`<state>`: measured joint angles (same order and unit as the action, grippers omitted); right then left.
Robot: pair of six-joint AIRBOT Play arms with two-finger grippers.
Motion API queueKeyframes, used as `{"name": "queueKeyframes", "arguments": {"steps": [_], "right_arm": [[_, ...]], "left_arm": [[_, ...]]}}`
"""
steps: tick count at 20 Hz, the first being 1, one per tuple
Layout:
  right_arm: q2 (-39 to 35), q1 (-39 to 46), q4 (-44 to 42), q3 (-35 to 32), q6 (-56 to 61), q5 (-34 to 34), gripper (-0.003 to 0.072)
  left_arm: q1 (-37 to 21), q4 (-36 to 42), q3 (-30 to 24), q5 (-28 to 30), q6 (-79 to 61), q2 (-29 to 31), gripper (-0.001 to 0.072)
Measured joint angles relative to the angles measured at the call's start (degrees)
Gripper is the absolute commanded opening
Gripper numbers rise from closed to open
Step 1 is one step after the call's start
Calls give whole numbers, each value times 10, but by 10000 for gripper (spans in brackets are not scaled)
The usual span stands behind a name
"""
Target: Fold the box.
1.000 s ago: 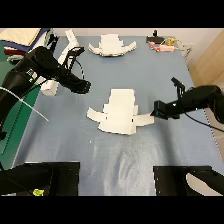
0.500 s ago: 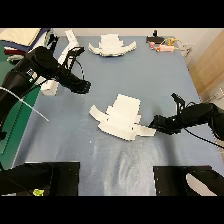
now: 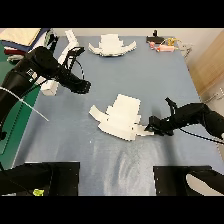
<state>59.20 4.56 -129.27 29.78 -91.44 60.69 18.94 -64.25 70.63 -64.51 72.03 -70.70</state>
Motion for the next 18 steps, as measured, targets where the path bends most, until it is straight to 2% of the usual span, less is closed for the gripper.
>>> {"name": "queueKeyframes", "arguments": {"steps": [1, 3, 8, 9, 10, 11, 18], "right_arm": [[7, -6, -4, 0, -6, 0, 206], [17, -18, -13, 0, -16, -9, 21], [25, -38, -22, 6, -67, -27, 3], [24, -39, -23, 7, -83, -19, 3], [21, -40, -21, 8, -100, -8, 3], [16, -42, -18, 7, -116, 2, 3], [-66, -43, 4, -32, -212, 6, 3]], "left_arm": [[0, 0, 0, 0, 0, 0, 14], [0, 0, 0, 3, 0, 0, 15], [0, 22, 0, 21, 0, -1, 16], [0, 26, 0, 21, 0, -1, 40], [-2, 30, 0, 18, -1, -1, 356], [-6, 33, 0, 9, -2, -1, 581], [-54, 41, -22, -72, -19, -1, 594]]}}
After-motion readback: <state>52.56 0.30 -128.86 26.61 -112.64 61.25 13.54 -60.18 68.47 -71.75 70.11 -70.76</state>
